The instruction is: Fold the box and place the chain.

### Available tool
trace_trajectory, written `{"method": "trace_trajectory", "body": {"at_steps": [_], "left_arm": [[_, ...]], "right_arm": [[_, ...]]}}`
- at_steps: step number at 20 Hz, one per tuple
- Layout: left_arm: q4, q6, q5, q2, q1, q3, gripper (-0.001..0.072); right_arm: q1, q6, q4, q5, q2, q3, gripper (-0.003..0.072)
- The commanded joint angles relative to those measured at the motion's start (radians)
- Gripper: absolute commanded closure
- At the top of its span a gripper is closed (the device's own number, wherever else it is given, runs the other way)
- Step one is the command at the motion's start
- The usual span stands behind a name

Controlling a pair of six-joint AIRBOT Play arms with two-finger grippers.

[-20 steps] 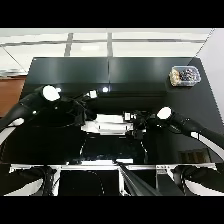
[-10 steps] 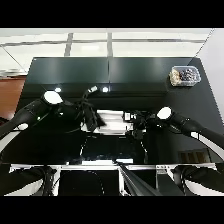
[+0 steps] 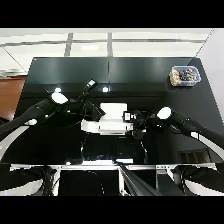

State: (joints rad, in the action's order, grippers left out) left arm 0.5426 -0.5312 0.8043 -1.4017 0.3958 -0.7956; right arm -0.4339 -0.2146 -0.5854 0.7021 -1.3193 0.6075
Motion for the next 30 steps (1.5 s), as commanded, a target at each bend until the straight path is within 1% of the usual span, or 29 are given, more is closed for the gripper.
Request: {"method": "trace_trajectory", "body": {"at_steps": [1, 4, 6, 8, 9, 11, 12, 13, 14, 15, 16, 17, 18, 20, 22, 23, 24, 25, 28, 30], "left_arm": [[0.039, -0.013, 0.063, -0.039, 0.001, -0.002, 0.0682], [0.077, -0.029, 0.07, 0.001, -0.02, -0.037, 0.0683], [0.129, -0.085, 0.066, 0.083, -0.053, -0.059, 0.0683], [0.174, -0.128, 0.069, 0.2, -0.108, -0.047, 0.0682], [0.163, -0.124, 0.067, 0.254, -0.142, -0.029, 0.0681], [0.051, -0.02, 0.069, 0.349, -0.223, 0.045, 0.068], [-0.021, 0.057, 0.085, 0.379, -0.253, 0.095, 0.0678], [-0.059, 0.131, 0.116, 0.394, -0.269, 0.149, 0.0675], [-0.057, 0.176, 0.138, 0.394, -0.265, 0.195, 0.0568], [-0.05, 0.224, 0.137, 0.391, -0.249, 0.236, 0.0357], [-0.032, 0.333, 0.109, 0.389, -0.228, 0.272, -0.0002], [-0.001, 0.424, 0.07, 0.388, -0.204, 0.293, -0.0002], [0.081, 0.482, 0.051, 0.387, -0.183, 0.296, -0.0001], [0.2, 0.504, -0.024, 0.385, -0.136, 0.296, -0.0001], [0.279, 0.505, -0.061, 0.385, -0.087, 0.29, 0.0], [0.31, 0.504, -0.061, 0.384, -0.064, 0.28, 0.0], [0.34, 0.502, -0.025, 0.378, -0.043, 0.257, 0.0001], [0.337, 0.502, 0.013, 0.362, -0.04, 0.229, 0.0001], [0.333, 0.502, 0.02, 0.286, -0.038, 0.165, 0.0001], [0.332, 0.502, 0.035, 0.241, -0.029, 0.146, 0.0001]], "right_arm": [[0.0, 0.002, 0.0, 0.0, -0.001, 0.0, 0.0559], [0.0, 0.002, 0.001, 0.0, -0.001, 0.0, 0.0559], [0.0, 0.002, 0.001, 0.0, -0.001, 0.0, 0.0559], [0.0, 0.001, 0.001, 0.0, -0.001, 0.0, 0.0559], [0.0, 0.002, 0.001, 0.0, -0.001, 0.0, 0.0559], [0.0, 0.002, 0.001, 0.0, -0.001, 0.0, 0.0559], [0.0, 0.002, 0.001, 0.0, -0.001, 0.0, 0.0559], [0.0, 0.002, 0.001, 0.0, -0.001, 0.0, 0.0559], [0.0, 0.002, 0.001, 0.0, -0.001, 0.0, 0.0559], [0.0, 0.002, 0.001, 0.0, -0.001, 0.0, 0.0559], [0.0, 0.002, 0.001, 0.0, -0.001, 0.0, 0.0559], [0.0, 0.001, 0.0, 0.0, -0.001, 0.0, 0.0559], [0.0, 0.002, 0.001, 0.0, -0.001, 0.0, 0.0559], [0.0, 0.002, 0.0, 0.0, -0.001, 0.0, 0.0559], [0.0, 0.002, 0.0, 0.0, -0.001, 0.0, 0.0559], [0.0, 0.002, 0.0, 0.0, -0.001, 0.0, 0.0559], [0.0, 0.001, 0.0, 0.0, -0.001, 0.0, 0.0559], [0.0, 0.002, 0.0, 0.0, -0.001, 0.0, 0.0559], [0.0, 0.001, 0.0, 0.0, -0.001, 0.0, 0.0558], [0.0, 0.001, 0.0, 0.0, -0.001, 0.0, 0.0559]]}}
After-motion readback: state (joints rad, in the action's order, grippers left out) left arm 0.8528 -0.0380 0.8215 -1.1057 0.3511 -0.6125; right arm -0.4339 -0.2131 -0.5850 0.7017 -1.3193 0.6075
